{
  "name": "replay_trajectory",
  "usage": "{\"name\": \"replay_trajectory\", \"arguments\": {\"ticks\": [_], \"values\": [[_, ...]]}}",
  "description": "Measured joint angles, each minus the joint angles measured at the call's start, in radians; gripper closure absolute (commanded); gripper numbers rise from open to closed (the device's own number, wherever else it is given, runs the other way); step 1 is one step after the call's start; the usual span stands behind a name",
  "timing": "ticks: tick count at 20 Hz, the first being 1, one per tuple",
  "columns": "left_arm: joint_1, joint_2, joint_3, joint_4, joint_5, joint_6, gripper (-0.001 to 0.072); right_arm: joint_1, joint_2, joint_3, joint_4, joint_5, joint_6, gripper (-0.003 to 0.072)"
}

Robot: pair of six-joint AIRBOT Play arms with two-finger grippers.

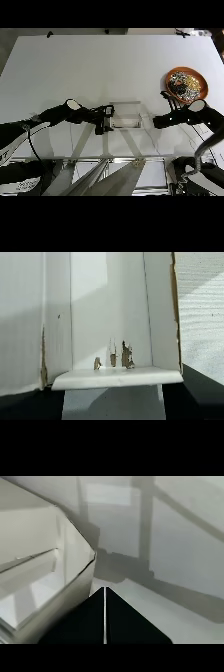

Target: Fold the box and place the chain.

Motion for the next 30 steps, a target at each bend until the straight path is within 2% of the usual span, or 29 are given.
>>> {"name": "replay_trajectory", "arguments": {"ticks": [3,5,7,8,9,11,17,20,30], "values": [[0.0,0.0,0.0,0.0,0.0,0.0,0.0338,0.002,0.002,0.0,0.062,0.026,-0.032,0.0622],[0.0,0.0,0.0,0.0,0.0,0.0,0.0338,0.002,0.013,0.002,0.085,0.046,-0.042,0.062],[0.0,0.0,0.0,0.0,0.0,0.0,0.0338,0.002,0.037,0.003,0.101,0.066,-0.048,0.0559],[0.0,0.0,0.0,0.0,0.0,0.0,0.0338,0.002,0.051,0.003,0.105,0.076,-0.049,0.0552],[0.0,0.0,0.0,0.0,0.0,0.0,0.0338,0.002,0.068,0.004,0.108,0.085,-0.05,0.0491],[0.0,0.0,0.0,0.0,0.0,0.0,0.0338,0.002,0.097,0.005,0.117,0.106,-0.051,0.045],[0.0,0.0,0.0,0.0,0.0,0.0,0.0338,0.016,0.131,0.005,0.159,0.137,-0.052,0.0443],[0.0,0.0,0.0,0.0,0.0,0.0,0.0338,0.059,0.134,0.005,0.164,0.099,-0.051,0.0284],[0.0,0.0,0.0,0.0,0.0,0.0,0.0338,0.175,0.136,0.02,0.069,-0.069,0.118,0.0283]]}}
